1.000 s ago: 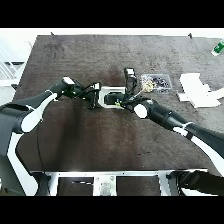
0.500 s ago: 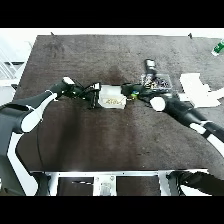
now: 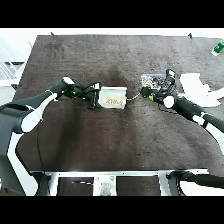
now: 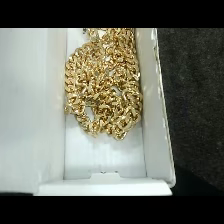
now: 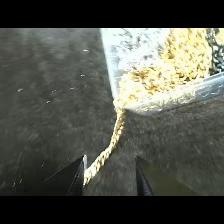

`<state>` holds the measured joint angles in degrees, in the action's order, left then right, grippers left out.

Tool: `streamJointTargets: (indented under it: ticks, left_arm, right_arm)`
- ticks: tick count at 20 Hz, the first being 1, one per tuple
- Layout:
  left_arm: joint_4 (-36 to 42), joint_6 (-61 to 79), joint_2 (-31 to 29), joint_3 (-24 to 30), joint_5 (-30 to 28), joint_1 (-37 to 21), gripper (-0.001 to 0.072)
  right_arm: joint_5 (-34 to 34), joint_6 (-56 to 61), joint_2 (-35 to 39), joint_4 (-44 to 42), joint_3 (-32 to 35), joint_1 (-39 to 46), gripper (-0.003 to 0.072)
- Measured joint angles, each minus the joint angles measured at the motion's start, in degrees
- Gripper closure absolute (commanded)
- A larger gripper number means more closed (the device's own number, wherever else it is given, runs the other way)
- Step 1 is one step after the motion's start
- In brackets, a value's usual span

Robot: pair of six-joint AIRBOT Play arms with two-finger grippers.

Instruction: Fold the box and place the chain.

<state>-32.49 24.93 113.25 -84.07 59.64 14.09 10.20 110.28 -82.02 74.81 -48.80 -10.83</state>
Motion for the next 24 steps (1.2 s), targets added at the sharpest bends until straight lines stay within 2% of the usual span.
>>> streamJointTargets:
  ticks: [3, 4, 5, 6, 9, 11, 20, 24]
  left_arm:
    - [0.0, 0.0, 0.0, 0.0, 0.0, 0.0, 0.0311]
    - [0.0, 0.0, 0.0, 0.0, 0.0, 0.0, 0.0311]
    - [0.0, 0.0, 0.0, 0.0, 0.0, 0.0, 0.0310]
    - [0.0, 0.0, 0.0, 0.0, 0.0, 0.0, 0.0311]
    - [0.0, 0.0, 0.0, 0.0, 0.0, 0.0, 0.0310]
    - [0.0, 0.0, 0.0, 0.0, 0.0, 0.0, 0.0311]
    - [0.0, 0.0, 0.0, 0.0, 0.0, 0.0, 0.0310]
    - [0.0, 0.0, 0.0, 0.0, 0.0, 0.0, 0.0311]
  right_arm:
    - [-1.6, 0.1, -5.0, -1.1, -3.2, -0.5, 0.0319]
    - [-1.7, 0.2, -6.5, -1.3, -4.2, -0.6, 0.0365]
    - [-2.0, 0.2, -8.1, -1.6, -5.3, -0.6, 0.0497]
    - [-2.2, 0.3, -9.4, -2.0, -6.2, -0.5, 0.0683]
    - [-2.7, 0.6, -11.6, -3.0, -8.5, -0.4, 0.0677]
    - [-1.7, -0.1, -10.2, -3.3, -9.0, -0.9, 0.0677]
    - [6.4, -10.1, 17.3, -3.3, -8.0, -10.4, 0.0678]
    - [7.7, -10.5, 21.8, -3.1, -7.9, -16.6, 0.0678]
